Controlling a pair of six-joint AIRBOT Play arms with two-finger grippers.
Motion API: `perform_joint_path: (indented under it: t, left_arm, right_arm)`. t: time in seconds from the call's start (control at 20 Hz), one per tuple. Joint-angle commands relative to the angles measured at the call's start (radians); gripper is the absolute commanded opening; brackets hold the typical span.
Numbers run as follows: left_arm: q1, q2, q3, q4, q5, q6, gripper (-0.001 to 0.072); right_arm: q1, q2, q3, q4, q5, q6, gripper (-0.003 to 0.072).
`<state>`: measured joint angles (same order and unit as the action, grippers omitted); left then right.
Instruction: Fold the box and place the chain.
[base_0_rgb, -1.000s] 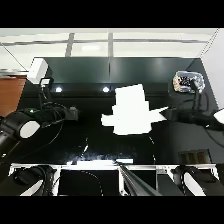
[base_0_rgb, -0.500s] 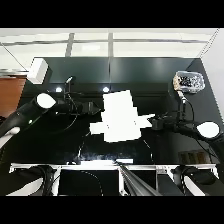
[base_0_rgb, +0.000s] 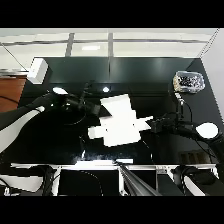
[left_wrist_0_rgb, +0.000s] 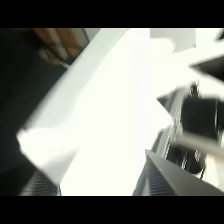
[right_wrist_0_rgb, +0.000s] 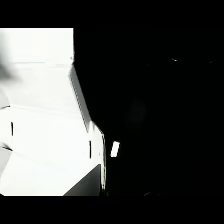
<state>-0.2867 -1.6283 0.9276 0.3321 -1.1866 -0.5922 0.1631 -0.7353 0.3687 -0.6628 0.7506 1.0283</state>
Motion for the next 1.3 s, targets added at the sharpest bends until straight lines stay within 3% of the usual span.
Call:
perform_joint_path:
  t: [0.0, 0.15, 0.2, 0.3, 0.35, 0.85, 0.95, 1.1, 1.15, 1.2, 1.25]
  left_arm:
    - [-0.032, -0.056, 0.065, 0.103, -0.097, 0.100, 0.0573]
    - [-0.021, -0.056, 0.089, 0.140, -0.158, 0.098, 0.0573]
    - [-0.021, -0.056, 0.089, 0.140, -0.149, 0.099, 0.0543]
    - [-0.024, -0.056, 0.089, 0.140, -0.145, 0.118, 0.0341]
    - [-0.026, -0.056, 0.089, 0.139, -0.142, 0.122, 0.0287]
    - [-0.074, -0.061, 0.089, 0.187, -0.094, 0.114, 0.0277]
    - [-0.082, -0.061, 0.089, 0.229, -0.090, 0.114, 0.0027]
    - [-0.079, -0.061, 0.089, 0.240, -0.097, 0.116, 0.0030]
    - [-0.079, -0.061, 0.089, 0.241, -0.097, 0.118, 0.0029]
    - [-0.079, -0.060, 0.089, 0.241, -0.098, 0.118, 0.0029]
    - [-0.079, -0.058, 0.089, 0.242, -0.100, 0.119, 0.0029]
  right_arm:
    - [0.001, 0.001, 0.000, -0.001, 0.010, 0.000, 0.0009]
    - [0.001, 0.001, 0.000, -0.002, 0.014, 0.000, 0.0008]
    - [0.001, 0.001, 0.000, -0.003, 0.014, 0.000, 0.0008]
    - [0.001, 0.001, 0.000, -0.003, 0.013, 0.000, 0.0008]
    - [0.001, 0.001, 0.000, -0.003, 0.013, -0.001, 0.0010]
    - [0.001, 0.001, 0.000, -0.037, 0.027, -0.003, 0.0010]
    - [0.001, 0.001, 0.000, -0.037, 0.031, -0.002, 0.0010]
    - [0.001, 0.001, 0.000, -0.037, 0.032, -0.002, 0.0015]
    - [0.001, 0.001, 0.000, -0.038, 0.032, -0.002, 0.0192]
    - [0.001, 0.001, 0.005, -0.054, 0.034, -0.002, 0.0488]
    - [0.001, 0.001, 0.019, -0.091, 0.043, -0.003, 0.0633]
